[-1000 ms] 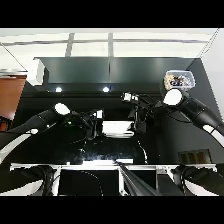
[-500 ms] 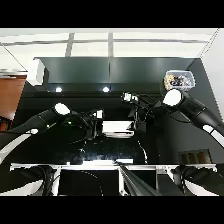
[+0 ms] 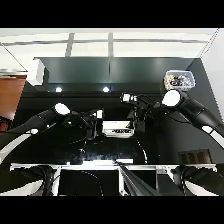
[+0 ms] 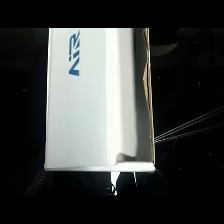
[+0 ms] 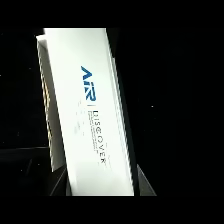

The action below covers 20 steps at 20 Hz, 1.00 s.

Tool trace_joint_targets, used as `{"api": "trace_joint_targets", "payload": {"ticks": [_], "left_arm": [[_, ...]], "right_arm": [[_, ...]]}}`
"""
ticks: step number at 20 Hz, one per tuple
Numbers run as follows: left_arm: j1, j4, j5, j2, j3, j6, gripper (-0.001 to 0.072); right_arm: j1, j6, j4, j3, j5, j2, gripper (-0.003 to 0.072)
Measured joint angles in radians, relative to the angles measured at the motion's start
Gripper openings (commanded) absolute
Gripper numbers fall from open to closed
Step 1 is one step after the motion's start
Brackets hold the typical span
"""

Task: Fold the box and place the chain.

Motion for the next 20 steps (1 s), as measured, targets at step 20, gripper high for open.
{"api": "trace_joint_targets", "payload": {"ticks": [20], "left_arm": [[0.000,0.001,-0.001,0.000,0.000,0.002,0.0483]], "right_arm": [[0.020,0.041,-0.029,-0.003,0.057,0.000,0.0266]]}}
